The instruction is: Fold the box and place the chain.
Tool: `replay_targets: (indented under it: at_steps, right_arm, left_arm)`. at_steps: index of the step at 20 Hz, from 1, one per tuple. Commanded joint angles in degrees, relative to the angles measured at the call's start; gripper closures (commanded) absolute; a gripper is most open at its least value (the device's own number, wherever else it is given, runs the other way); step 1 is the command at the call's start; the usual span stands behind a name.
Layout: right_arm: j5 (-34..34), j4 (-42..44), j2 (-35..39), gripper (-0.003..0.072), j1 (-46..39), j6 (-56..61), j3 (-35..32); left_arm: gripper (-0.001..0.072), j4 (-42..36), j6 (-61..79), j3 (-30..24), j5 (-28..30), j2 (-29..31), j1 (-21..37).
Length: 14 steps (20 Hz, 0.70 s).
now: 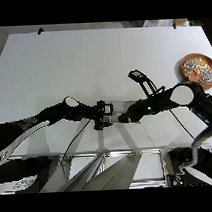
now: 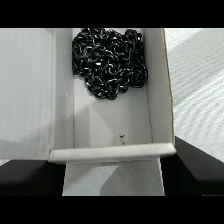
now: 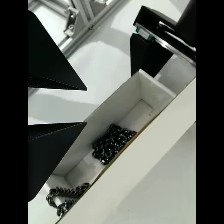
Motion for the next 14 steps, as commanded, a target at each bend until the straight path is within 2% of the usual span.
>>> replay_targets:
  at_steps: [1,6,8,11,14]
  right_arm:
    - [1.5,-1.2,0.3,0.0456,-2.3,-0.1,2.4]
    - [4.8,-1.3,3.9,0.0467,-13.4,0.0,9.2]
    - [4.7,-4.8,4.0,0.0467,-17.8,0.2,9.2]
    - [4.5,-15.9,2.0,0.0467,-21.6,5.5,8.9]
    - [4.0,-17.5,-1.6,0.0467,-23.3,6.5,6.5]
  left_arm:
    - [0.0691,0.0,0.0,0.0,0.0,0.0,0.0]
    - [0.0691,0.0,0.0,0.0,0.0,0.1,0.0]
    - [0.0691,0.0,0.0,0.0,0.0,0.0,0.0]
    - [0.0691,0.0,0.0,0.0,0.0,0.0,0.0]
    - [0.0691,0.0,0.0,0.0,0.0,0.0,0.0]
